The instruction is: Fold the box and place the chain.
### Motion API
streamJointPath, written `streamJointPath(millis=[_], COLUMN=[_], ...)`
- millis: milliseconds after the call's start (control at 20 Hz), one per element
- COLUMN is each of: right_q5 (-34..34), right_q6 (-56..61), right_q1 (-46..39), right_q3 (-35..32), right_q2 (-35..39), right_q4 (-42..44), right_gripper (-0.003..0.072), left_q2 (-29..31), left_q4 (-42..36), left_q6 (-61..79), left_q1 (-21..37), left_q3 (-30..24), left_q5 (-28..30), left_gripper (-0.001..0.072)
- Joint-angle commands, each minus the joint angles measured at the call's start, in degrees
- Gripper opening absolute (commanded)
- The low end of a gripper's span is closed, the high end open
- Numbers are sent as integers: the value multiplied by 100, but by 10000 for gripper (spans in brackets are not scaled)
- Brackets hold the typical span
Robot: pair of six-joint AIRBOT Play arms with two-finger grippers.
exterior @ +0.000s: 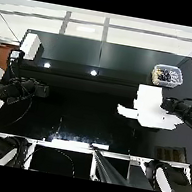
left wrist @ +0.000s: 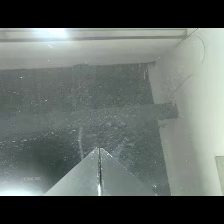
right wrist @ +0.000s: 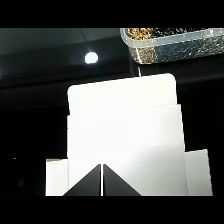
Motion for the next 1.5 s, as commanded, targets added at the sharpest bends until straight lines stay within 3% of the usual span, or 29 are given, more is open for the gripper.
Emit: streamJointPath(millis=[0,750,800,850,900,1000,1050,1100,1150,1350,1450], right_q5=[2,-17,101,133,197,310,365,435,476,608,1493], right_q6=[2,4,-2,4,7,726,1425,1764,1744,1606,909], right_q1=[0,0,-2,-2,-9,-321,-647,-1095,-1554,-3163,-3668], right_q3=[0,0,0,0,22,136,254,417,595,1458,2090], right_q2=[4,4,2,2,2,-24,-85,-199,-367,-1731,-2728], right_q4=[0,22,17,-28,-238,-1276,-1950,-2470,-2664,-2288,-1707], right_gripper=[43,44,173,640,713,711,711,711,711,710,709], left_q2=[7,7,7,7,7,-2,-22,-37,-76,-186,-210], left_q4=[2,2,-35,-39,-37,-63,-55,-59,-72,-173,-170], left_q6=[2,2,0,2,0,0,0,0,-20,-17,-17], left_q1=[-2,-2,-2,-4,-4,-20,-26,-26,-26,-26,-26], left_q3=[-2,-2,-2,-2,-4,-7,-7,-7,-7,-7,-7], left_q5=[2,2,61,203,402,684,855,977,1078,1086,1084], left_gripper=[32,32,32,32,32,35,126,542,711,711,711])
